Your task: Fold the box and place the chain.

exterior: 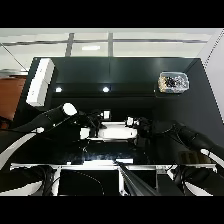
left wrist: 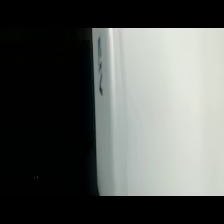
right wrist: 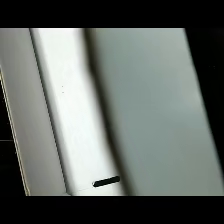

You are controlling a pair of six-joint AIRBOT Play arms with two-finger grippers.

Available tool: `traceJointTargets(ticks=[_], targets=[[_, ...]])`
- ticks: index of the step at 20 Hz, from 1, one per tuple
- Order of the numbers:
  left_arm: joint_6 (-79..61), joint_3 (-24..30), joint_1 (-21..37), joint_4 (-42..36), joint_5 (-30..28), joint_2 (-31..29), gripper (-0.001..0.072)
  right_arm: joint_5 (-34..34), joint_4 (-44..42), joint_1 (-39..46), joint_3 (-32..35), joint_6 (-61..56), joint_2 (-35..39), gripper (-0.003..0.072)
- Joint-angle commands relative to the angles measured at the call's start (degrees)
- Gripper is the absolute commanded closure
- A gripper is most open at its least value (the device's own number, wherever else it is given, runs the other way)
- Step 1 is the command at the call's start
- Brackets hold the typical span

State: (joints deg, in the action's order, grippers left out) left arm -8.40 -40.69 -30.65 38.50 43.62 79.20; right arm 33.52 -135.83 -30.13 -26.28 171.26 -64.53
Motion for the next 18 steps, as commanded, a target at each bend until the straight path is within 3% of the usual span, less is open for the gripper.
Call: traceJointTargets(ticks=[1, 18], targets=[[-0.11, -0.04, -0.02, 0.04, 0.07, -0.07, 0.0681, 0.55, -0.22, 0.70, 0.04, -0.07, -0.02, -0.0014], [-0.11, -0.04, -0.04, 0.04, 0.09, -0.04, 0.0681, -0.76, -0.44, -2.25, 0.00, -0.04, -0.04, -0.0013]])
